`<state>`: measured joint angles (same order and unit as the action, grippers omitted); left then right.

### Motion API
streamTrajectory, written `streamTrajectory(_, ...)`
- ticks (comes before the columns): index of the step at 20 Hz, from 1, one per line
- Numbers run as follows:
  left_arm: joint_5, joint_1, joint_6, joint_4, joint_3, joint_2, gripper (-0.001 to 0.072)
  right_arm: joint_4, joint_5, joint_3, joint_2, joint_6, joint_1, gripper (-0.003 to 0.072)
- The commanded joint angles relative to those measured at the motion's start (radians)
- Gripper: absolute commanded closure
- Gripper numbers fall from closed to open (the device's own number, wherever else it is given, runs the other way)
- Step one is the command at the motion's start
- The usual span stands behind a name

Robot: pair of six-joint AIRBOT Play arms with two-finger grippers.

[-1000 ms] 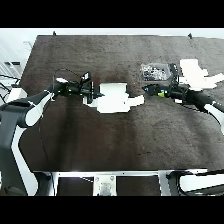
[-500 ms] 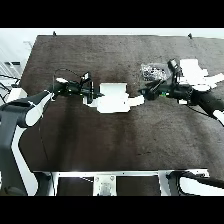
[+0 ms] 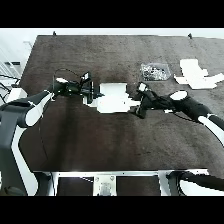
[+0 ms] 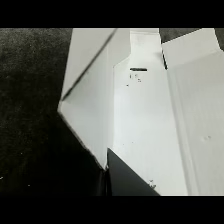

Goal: Fold the box and place the chain.

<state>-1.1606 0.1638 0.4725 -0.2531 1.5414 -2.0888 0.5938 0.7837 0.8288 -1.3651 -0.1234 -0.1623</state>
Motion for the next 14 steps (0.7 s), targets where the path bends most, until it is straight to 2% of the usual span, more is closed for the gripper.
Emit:
streamTrajectory(1, 0.000, 0.001, 0.000, 0.000, 0.000, -0.001, 0.0690, 0.056, -0.049, -0.003, -0.042, -0.026, -0.054, -0.0034)
streamTrajectory(10, 0.000, 0.001, 0.000, 0.000, 0.000, -0.001, 0.0690, 0.050, -0.205, 0.000, -0.098, -0.111, -0.100, -0.0034)
streamTrajectory(14, 0.000, 0.001, 0.000, 0.000, 0.000, -0.001, 0.0690, -0.041, -0.235, 0.033, -0.101, -0.109, -0.102, -0.0034)
